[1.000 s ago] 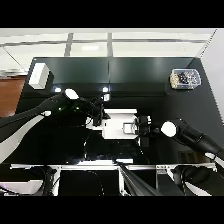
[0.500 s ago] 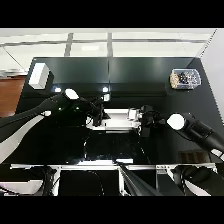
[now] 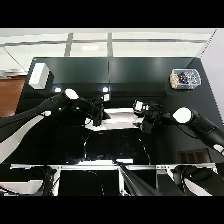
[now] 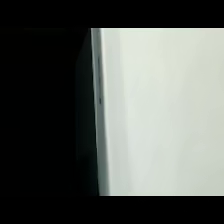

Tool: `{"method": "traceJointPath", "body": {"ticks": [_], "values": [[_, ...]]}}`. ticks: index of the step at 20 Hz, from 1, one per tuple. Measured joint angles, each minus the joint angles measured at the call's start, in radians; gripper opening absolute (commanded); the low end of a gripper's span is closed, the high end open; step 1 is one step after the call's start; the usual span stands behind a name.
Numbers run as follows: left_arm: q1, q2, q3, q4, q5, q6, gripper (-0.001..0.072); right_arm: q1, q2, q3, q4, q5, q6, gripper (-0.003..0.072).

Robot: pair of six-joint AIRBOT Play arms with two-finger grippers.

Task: Fold the box and place the chain.

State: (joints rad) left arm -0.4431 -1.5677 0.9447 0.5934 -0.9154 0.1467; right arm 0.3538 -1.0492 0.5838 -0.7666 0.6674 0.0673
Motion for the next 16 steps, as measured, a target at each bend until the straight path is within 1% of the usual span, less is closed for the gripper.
{"method": "traceJointPath", "body": {"ticks": [4,10,13,16], "values": [[0.0,0.0,0.0,0.0,0.0,0.0,0.0025,-0.018,-0.033,0.0,0.066,0.023,-0.134,0.07],[0.0,0.0,0.0,0.005,0.0,0.0,0.0025,-0.025,-0.124,0.0,0.233,0.038,-0.351,0.07],[0.0,0.0,0.0,0.004,-0.004,0.002,0.0025,-0.027,-0.166,0.0,0.269,0.06,-0.401,0.07],[-0.001,0.0,0.0,0.001,-0.003,0.004,0.0025,-0.028,-0.198,0.0,0.272,0.064,-0.429,0.0699]]}}
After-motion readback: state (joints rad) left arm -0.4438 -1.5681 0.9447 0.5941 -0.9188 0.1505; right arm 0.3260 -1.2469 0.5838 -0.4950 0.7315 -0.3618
